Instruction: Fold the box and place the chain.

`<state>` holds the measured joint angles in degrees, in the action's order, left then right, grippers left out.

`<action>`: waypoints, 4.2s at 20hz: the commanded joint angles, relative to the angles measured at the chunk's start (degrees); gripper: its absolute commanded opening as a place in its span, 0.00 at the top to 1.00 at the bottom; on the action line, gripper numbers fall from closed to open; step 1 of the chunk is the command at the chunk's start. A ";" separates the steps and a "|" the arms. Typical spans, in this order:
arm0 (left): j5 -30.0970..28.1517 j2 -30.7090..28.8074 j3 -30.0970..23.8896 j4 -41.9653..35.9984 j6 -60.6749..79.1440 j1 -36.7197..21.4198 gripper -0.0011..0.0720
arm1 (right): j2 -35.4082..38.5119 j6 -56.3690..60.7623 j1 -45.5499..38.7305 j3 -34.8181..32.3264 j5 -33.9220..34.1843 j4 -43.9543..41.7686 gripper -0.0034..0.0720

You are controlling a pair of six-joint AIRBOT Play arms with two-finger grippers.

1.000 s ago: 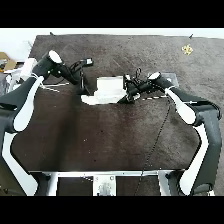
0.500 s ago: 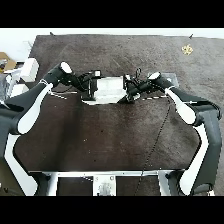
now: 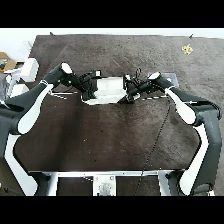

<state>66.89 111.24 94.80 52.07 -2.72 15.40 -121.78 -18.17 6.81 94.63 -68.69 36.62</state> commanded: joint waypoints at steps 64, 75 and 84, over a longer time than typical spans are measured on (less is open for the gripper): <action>11.04 -11.82 3.69 -3.23 -58.93 -17.46 0.98 | -0.04 0.00 0.04 -0.02 0.11 0.26 0.36; -1.14 -11.30 -22.36 -15.47 -59.39 -20.09 0.97 | -0.04 0.00 0.15 -0.02 0.11 -0.17 0.36; -1.70 -4.35 -22.73 -21.86 -56.72 -17.09 0.97 | -0.04 0.00 0.15 -0.02 0.11 -0.17 0.36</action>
<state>65.47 105.23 72.38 33.45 -60.90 -2.13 -121.78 -18.20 6.92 94.63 -68.55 36.53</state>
